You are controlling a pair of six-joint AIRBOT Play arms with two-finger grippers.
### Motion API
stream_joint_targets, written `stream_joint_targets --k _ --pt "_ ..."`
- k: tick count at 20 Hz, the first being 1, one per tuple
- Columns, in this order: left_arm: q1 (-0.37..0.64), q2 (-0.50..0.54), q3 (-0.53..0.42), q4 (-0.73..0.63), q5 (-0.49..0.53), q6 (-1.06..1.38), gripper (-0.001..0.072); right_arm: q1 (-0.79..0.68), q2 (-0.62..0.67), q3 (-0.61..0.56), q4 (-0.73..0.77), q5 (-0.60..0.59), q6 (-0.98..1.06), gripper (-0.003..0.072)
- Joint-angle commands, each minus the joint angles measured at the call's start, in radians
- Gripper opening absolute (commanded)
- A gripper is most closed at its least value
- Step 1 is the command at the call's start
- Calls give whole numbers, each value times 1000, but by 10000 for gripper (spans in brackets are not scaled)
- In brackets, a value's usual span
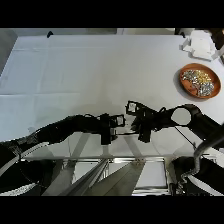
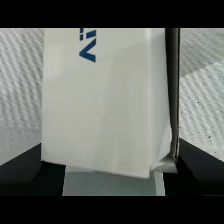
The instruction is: Fold the box and place the chain.
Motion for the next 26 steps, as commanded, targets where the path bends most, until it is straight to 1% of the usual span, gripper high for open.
stream_joint_targets --k 1,3,6,8,13,16,21,23,25,26 --pt "-1 1 0 1 1 1 314 0 0 -10 19 -21 14 154" --pt "-1 1 0 1 2 1 314 0 0 -21 51 -21 14 153" --pt "-1 1 0 1 2 1 314 25 0 -27 48 -21 14 148" --pt "-1 1 0 1 2 1 314 40 0 -29 48 -21 14 109" --pt "-1 1 0 1 2 1 314 43 0 -39 50 -11 45 109" --pt "-1 1 0 0 2 1 314 43 0 -39 48 12 45 109" --pt "-1 1 0 0 1 1 314 53 0 -55 36 13 37 110" --pt "-1 1 0 0 2 1 314 64 0 -56 40 2 37 114" --pt "-1 1 0 0 2 1 314 65 7 -56 41 -14 37 134" --pt "-1 1 0 0 2 1 314 65 14 -56 41 -20 37 179"
